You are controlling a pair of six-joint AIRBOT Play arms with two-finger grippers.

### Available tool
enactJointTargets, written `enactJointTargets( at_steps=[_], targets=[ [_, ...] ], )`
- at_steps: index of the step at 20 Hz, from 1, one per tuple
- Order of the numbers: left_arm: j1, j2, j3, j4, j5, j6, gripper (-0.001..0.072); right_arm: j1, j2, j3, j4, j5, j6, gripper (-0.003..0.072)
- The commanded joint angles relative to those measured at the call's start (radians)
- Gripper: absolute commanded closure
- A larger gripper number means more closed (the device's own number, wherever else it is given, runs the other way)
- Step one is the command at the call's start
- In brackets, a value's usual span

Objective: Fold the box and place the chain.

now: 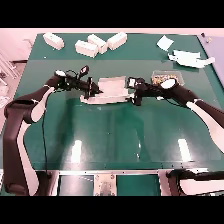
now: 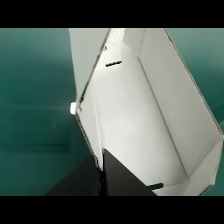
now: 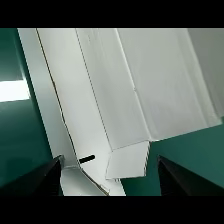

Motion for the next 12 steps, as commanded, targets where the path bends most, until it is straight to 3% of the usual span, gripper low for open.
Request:
enactJointTargets(
  at_steps=[1,8,12],
  targets=[
    [-0.001,0.000,0.000,0.000,0.000,0.000,0.0687,-0.028,-0.045,0.066,0.003,0.076,0.002,-0.0003],
    [-0.001,0.000,0.000,0.000,0.000,0.000,0.0687,-0.071,-0.148,0.181,0.001,0.246,0.002,-0.0003],
    [-0.001,0.000,0.000,0.000,0.001,0.001,0.0687,-0.090,-0.207,0.254,0.002,0.287,-0.010,-0.0003]
  ],
)
